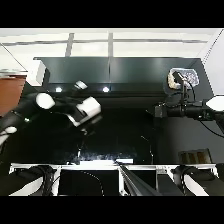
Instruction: Fold the box and place the chain.
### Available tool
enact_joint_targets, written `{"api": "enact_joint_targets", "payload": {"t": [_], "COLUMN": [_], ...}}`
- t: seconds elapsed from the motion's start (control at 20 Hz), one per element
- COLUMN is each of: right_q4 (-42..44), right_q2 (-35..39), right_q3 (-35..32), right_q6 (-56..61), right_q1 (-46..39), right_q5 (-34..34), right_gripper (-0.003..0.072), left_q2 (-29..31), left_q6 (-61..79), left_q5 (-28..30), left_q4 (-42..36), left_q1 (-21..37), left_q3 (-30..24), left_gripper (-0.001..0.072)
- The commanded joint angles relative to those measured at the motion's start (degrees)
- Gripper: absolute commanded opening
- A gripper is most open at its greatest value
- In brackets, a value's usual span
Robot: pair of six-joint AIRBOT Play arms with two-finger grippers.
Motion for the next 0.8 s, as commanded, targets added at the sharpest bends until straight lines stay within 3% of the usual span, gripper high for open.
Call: {"api": "enact_joint_targets", "payload": {"t": [0.0,0.15,0.3,0.45,0.6,0.65,0.7,0.75], "right_q4": [0.1,0.0,0.1,0.0,0.0,0.0,0.0,0.0], "right_q2": [0.0,0.0,0.0,0.0,0.0,0.0,0.0,0.0], "right_q3": [0.0,0.0,0.0,0.0,0.0,0.0,0.0,0.0], "right_q6": [1.3,3.2,3.5,4.4,4.7,5.0,5.2,5.6], "right_q1": [0.0,0.0,0.0,0.0,0.2,0.2,0.2,0.2], "right_q5": [0.2,0.2,0.2,0.1,0.1,0.1,0.1,0.2], "right_gripper": [0.0039,0.0039,0.0039,0.0039,0.0039,0.0039,0.0039,0.0039], "left_q2": [1.0,-1.7,-8.3,-15.5,-22.3,-23.9,-25.0,-25.1], "left_q6": [-10.5,-13.0,-14.1,-14.1,-12.4,-12.6,-14.0,-15.1], "left_q5": [0.0,2.1,2.2,0.4,0.5,0.9,1.5,0.9], "left_q4": [5.9,6.3,7.6,7.6,7.8,7.8,8.0,9.0], "left_q1": [18.3,31.5,38.9,41.8,40.0,39.4,39.0,38.9], "left_q3": [2.0,5.9,10.9,17.0,22.7,24.2,25.4,26.6], "left_gripper": [0.0284,0.0314,0.0314,0.0314,0.0315,0.0454,0.0715,0.0720]}}
